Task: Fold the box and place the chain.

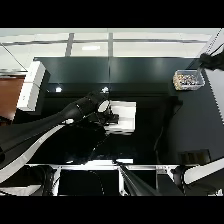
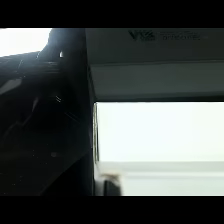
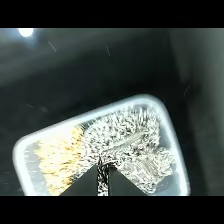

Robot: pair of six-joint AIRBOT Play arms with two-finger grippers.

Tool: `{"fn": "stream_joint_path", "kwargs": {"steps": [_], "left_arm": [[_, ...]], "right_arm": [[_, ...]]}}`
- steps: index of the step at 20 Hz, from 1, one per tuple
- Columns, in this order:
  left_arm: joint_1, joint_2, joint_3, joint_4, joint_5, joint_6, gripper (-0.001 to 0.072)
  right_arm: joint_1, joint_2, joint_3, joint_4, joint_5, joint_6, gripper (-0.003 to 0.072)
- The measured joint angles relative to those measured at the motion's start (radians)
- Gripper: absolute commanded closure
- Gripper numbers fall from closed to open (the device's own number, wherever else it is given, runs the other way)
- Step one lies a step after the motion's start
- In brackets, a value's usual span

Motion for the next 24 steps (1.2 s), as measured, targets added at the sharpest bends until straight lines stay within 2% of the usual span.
{"fn": "stream_joint_path", "kwargs": {"steps": [7,13,18,24], "left_arm": [[0.0,0.0,0.0,0.0,0.008,0.0,0.0679],[0.0,0.0,0.0,0.0,0.008,0.0,0.0679],[0.0,0.0,0.0,0.0,0.008,0.0,0.0679],[0.0,0.0,0.0,0.0,0.008,0.0,0.0679]], "right_arm": [[-0.002,0.36,0.001,0.022,-0.019,-0.051,0.0673],[-0.002,0.6,0.001,0.179,-0.027,-0.064,0.0673],[0.037,0.732,0.0,0.319,0.031,-0.081,0.0674],[0.2,0.816,-0.024,0.358,0.146,-0.085,0.0676]]}}
